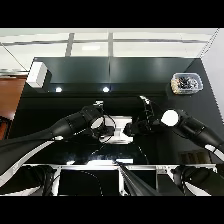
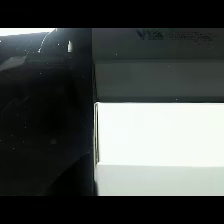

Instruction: Fold the box and place the chain.

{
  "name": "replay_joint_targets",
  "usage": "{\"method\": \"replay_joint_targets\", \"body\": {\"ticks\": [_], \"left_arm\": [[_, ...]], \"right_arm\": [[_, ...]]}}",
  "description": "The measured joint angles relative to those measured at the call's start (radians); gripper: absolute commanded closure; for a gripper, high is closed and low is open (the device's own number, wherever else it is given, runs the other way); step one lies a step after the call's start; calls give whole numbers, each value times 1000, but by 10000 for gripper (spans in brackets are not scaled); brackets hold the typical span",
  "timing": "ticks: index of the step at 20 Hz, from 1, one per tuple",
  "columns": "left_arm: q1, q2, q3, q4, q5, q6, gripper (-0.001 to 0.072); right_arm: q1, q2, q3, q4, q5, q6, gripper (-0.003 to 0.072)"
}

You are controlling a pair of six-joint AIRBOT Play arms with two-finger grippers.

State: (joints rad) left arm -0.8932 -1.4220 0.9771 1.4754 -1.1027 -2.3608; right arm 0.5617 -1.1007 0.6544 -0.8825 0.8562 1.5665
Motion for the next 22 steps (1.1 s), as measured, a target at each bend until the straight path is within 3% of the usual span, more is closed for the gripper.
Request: {"method": "replay_joint_targets", "body": {"ticks": [1, 9, 15, 22], "left_arm": [[0, 0, 0, 0, 0, 0, 684], [0, 0, 0, 0, 2, 0, 684], [0, 0, 0, 0, 3, 0, 683], [0, 0, 0, 0, 0, 0, 684]], "right_arm": [[11, -1, 5, -20, 0, 24, 273], [77, -37, 38, -144, 13, 179, 300], [160, -103, 145, -388, 111, 423, 306], [237, -228, 248, -470, 216, 621, 325]]}}
